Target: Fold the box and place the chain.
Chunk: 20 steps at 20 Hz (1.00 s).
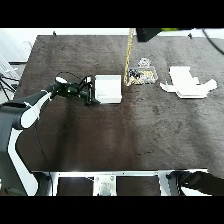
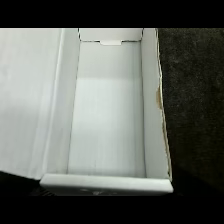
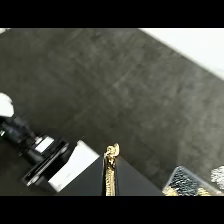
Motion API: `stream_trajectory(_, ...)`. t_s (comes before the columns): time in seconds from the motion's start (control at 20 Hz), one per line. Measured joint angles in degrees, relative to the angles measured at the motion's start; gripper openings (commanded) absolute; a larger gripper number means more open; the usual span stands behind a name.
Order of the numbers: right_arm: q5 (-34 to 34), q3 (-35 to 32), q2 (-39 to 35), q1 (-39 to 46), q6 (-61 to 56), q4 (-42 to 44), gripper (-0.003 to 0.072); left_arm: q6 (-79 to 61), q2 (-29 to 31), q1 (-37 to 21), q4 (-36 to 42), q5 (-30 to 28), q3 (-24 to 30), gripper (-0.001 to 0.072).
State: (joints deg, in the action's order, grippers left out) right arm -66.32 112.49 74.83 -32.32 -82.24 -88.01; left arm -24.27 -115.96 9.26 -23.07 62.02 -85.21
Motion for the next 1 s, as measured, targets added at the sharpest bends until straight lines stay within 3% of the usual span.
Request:
stream_trajectory(0.65, 13.42, -9.18, 14.21, -2.58, -0.42, 9.01, 0.0011, -0.02, 0.00, 0.00, 0.00, 0.00, 0.00, 0.0467)
stream_trajectory(0.95, 27.02, -24.83, 20.20, -2.08, -1.33, 11.54, 0.0014, 0.00, 0.00, 0.00, 0.00, 0.00, 0.00, 0.0467)
stream_trajectory(1.0, 29.99, -27.69, 21.35, -1.92, -1.44, 12.63, 0.0114, -0.02, 0.00, 0.00, -0.02, 0.00, 0.00, 0.0467)
